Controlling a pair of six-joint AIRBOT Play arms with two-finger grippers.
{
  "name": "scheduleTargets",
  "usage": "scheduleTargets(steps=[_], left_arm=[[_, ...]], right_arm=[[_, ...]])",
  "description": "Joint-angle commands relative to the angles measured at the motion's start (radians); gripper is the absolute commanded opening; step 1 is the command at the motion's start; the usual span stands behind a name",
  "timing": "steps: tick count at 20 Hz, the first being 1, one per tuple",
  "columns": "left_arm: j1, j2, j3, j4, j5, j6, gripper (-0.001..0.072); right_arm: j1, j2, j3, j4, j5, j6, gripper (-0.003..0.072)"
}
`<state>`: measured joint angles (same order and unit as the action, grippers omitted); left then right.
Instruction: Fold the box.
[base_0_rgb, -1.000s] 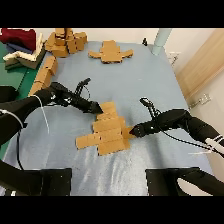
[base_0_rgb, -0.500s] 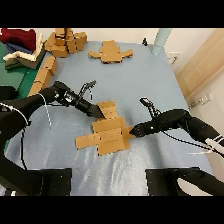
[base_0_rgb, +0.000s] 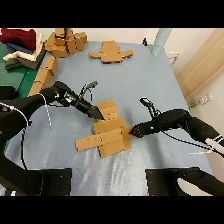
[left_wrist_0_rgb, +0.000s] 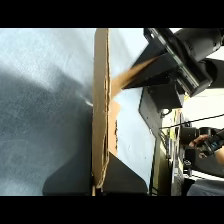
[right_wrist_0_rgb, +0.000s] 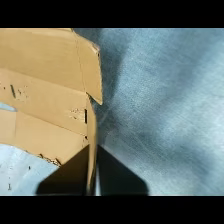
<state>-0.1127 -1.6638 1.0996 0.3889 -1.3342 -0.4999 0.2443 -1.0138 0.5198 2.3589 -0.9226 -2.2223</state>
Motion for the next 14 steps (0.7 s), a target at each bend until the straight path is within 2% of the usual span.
scheduleTargets(steps=[1, 4, 8, 10, 11, 12, 14], left_arm=[[0.0, -0.001, 0.008, -0.005, 0.003, 0.027, 0.0012], [-0.014, 0.006, 0.062, -0.002, 0.029, 0.066, 0.0008], [-0.102, 0.072, 0.074, 0.01, 0.151, 0.161, 0.0007], [-0.161, 0.087, 0.074, 0.049, 0.203, 0.228, 0.0007], [-0.186, 0.087, 0.073, 0.061, 0.212, 0.266, 0.0007], [-0.209, 0.087, 0.068, 0.061, 0.226, 0.298, 0.0007], [-0.245, 0.087, 0.053, 0.061, 0.304, 0.337, 0.0006]], right_arm=[[-0.003, 0.001, 0.001, -0.011, 0.018, 0.007, 0.0356], [-0.048, 0.001, 0.061, -0.183, 0.042, 0.188, 0.0357], [-0.16, 0.001, 0.249, -0.427, -0.039, 0.47, 0.0418], [-0.204, 0.001, 0.319, -0.435, -0.04, 0.519, 0.0381], [-0.21, 0.001, 0.34, -0.433, -0.039, 0.533, 0.0268], [-0.209, 0.001, 0.352, -0.431, -0.035, 0.537, 0.0232], [-0.209, -0.002, 0.354, -0.396, -0.028, 0.539, 0.0232]])
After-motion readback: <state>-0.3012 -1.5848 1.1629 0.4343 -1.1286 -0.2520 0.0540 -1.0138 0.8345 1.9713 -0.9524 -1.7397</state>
